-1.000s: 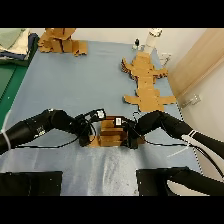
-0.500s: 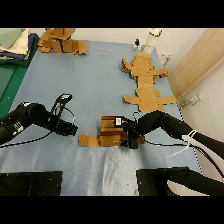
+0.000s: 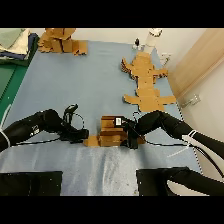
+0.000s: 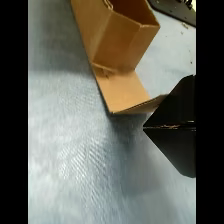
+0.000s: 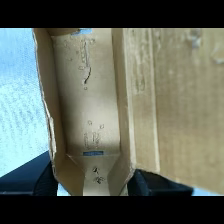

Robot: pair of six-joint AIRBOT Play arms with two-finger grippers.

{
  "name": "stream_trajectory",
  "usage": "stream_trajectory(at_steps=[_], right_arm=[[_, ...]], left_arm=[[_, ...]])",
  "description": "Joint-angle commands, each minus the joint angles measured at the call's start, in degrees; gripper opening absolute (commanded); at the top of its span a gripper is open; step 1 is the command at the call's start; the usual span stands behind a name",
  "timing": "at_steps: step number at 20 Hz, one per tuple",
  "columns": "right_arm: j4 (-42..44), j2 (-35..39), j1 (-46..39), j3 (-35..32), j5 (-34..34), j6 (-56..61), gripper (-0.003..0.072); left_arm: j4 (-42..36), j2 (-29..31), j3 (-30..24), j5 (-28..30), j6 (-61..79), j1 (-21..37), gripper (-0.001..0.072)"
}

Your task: Fold the box.

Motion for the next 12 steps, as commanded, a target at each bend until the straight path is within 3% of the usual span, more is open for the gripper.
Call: stream_trajectory(at_steps=[1,7,11,12], right_arm=[[0.0,0.0,0.0,0.0,0.0,0.0,0.0516],[0.0,0.0,0.0,0.0,0.0,0.0,0.0516],[0.0,0.0,0.0,0.0,0.0,0.0,0.0516],[0.0,0.0,0.0,0.0,0.0,0.0,0.0516]], left_arm=[[-5.6,-1.4,-0.1,2.1,0.0,-3.5,0.001],[-14.3,-1.3,0.1,4.4,2.6,-6.9,0.0009],[-13.1,0.2,1.0,4.6,1.0,-7.0,0.0006],[-9.8,0.7,1.8,4.2,-2.0,-7.0,0.0007]])
